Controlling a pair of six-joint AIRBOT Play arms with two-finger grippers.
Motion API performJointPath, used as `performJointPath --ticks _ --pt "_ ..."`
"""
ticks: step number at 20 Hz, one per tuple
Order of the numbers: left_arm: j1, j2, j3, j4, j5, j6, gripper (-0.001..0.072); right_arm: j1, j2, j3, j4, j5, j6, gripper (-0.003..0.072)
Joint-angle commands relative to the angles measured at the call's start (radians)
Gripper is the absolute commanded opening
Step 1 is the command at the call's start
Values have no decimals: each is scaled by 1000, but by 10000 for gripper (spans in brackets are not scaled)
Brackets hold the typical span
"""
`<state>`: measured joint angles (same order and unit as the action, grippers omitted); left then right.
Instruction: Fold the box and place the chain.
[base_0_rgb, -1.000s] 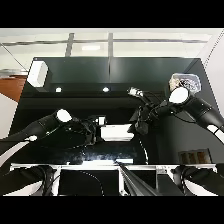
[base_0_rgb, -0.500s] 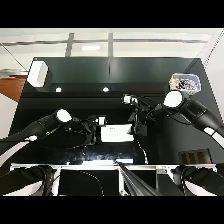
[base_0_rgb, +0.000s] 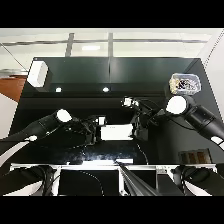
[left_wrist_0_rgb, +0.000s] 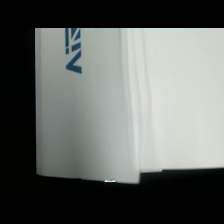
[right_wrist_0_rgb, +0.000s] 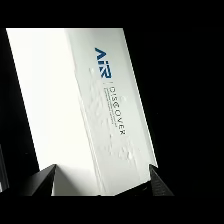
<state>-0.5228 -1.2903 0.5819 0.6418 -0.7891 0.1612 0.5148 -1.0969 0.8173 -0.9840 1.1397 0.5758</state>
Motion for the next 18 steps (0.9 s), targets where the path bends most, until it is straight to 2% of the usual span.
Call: performJointPath --ticks 1,8,18 --pt "0 -1 0 0 0 0 391 40 5 -27 -5 -68 14 708" --pt "0 -1 0 0 0 0 391 69 3 -29 -24 -133 14 708" --pt "0 -1 0 0 0 0 391 74 -39 -34 -32 -121 7 708"
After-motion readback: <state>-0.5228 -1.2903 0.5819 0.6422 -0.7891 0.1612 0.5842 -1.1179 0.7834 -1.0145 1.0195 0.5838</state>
